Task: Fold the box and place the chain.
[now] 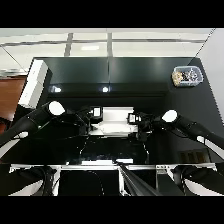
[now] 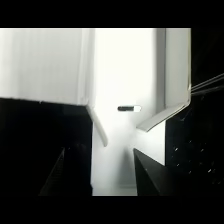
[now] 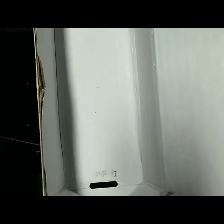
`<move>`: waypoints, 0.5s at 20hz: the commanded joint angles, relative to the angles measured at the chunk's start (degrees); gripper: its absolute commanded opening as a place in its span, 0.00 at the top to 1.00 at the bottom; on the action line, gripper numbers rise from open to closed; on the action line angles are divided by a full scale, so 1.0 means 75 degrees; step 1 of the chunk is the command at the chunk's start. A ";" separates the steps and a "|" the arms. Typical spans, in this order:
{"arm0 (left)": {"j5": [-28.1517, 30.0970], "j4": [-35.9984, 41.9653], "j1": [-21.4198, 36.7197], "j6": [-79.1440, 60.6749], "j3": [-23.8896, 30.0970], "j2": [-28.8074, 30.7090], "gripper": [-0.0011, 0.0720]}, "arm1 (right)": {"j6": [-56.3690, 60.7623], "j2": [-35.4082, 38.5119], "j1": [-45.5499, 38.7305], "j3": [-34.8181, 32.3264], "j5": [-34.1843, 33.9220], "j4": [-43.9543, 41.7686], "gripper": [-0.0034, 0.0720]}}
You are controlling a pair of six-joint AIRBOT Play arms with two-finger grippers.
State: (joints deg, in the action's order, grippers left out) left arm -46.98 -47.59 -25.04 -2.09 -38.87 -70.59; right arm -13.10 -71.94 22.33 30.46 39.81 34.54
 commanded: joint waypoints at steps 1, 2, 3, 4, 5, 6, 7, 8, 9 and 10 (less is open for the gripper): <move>-0.0198 0.0420 -0.0058 -0.0137 0.0006 -0.0023 0.34 | 0.0003 0.0000 0.0000 0.0000 0.0000 0.0000 0.64; -0.0201 0.0495 -0.0111 -0.0146 0.0006 -0.0026 0.38 | 0.0003 0.0000 0.0000 0.0003 0.0000 0.0000 0.63; -0.0204 0.0510 -0.0178 -0.0154 0.0006 -0.0026 0.45 | 0.0003 0.0000 0.0000 0.0000 0.0000 0.0000 0.64; -0.0201 0.0507 -0.0242 -0.0154 0.0006 -0.0026 0.45 | 0.0003 0.0000 0.0000 0.0000 0.0000 0.0000 0.64; -0.0189 0.0510 -0.0289 -0.0154 0.0006 -0.0029 0.45 | 0.0003 0.0000 0.0000 0.0000 0.0000 0.0000 0.64; -0.0175 0.0600 -0.0326 -0.0152 0.0006 -0.0029 0.50 | 0.0003 0.0000 0.0000 0.0003 0.0000 0.0000 0.64; -0.0172 0.0670 -0.0335 -0.0154 0.0006 -0.0029 0.53 | 0.0003 0.0000 0.0000 0.0000 0.0000 0.0000 0.63; -0.0154 0.0755 -0.0338 -0.0152 0.0006 -0.0035 0.54 | 0.0003 0.0000 0.0000 0.0000 0.0000 0.0000 0.64; -0.0140 0.0807 -0.0335 -0.0154 0.0006 -0.0041 0.64 | 0.0003 0.0000 0.0000 0.0000 0.0000 0.0000 0.64; -0.0140 0.0880 -0.0338 -0.0154 0.0006 -0.0055 0.68 | 0.0003 0.0000 0.0000 0.0000 0.0000 0.0000 0.64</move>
